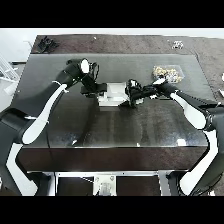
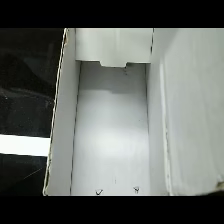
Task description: Fold the box and place the chain.
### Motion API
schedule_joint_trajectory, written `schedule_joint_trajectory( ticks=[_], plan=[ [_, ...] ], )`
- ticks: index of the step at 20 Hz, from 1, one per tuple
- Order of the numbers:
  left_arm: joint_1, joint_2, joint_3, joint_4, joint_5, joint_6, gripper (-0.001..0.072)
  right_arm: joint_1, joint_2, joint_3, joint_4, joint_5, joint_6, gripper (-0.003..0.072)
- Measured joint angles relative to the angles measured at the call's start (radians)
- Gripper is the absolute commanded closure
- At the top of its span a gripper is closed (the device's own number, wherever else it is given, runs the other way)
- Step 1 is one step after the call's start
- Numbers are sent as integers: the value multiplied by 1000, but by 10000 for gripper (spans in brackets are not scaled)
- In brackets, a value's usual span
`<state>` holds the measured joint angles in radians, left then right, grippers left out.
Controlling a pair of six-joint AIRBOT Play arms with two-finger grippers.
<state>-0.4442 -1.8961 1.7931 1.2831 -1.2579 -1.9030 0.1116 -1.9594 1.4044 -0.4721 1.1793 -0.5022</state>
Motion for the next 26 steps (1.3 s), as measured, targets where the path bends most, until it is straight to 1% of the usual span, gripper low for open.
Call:
schedule_joint_trajectory(
  ticks=[6,15,16,17,18,21,22,23,24,26],
  plan=[
    [-18,-31,-2,6,18,-11,226,0,0,0,0,0,0,110],
    [-24,-41,-1,90,16,-49,228,0,0,0,0,0,0,111],
    [-27,-42,2,103,16,-51,245,0,0,0,0,0,0,111],
    [-31,-47,12,109,13,-53,383,0,0,0,0,0,0,110],
    [-33,-55,26,114,3,-55,419,0,0,0,0,0,0,110],
    [-42,-89,83,133,-45,-56,424,0,0,0,0,0,0,110],
    [-45,-100,100,142,-60,-56,498,0,0,0,0,0,0,110],
    [-50,-109,116,150,-73,-58,642,0,0,0,0,0,0,110],
    [-56,-117,131,160,-85,-63,687,0,0,0,2,3,1,110],
    [-61,-133,156,168,-107,-62,687,0,0,0,2,6,2,110]
  ],
)
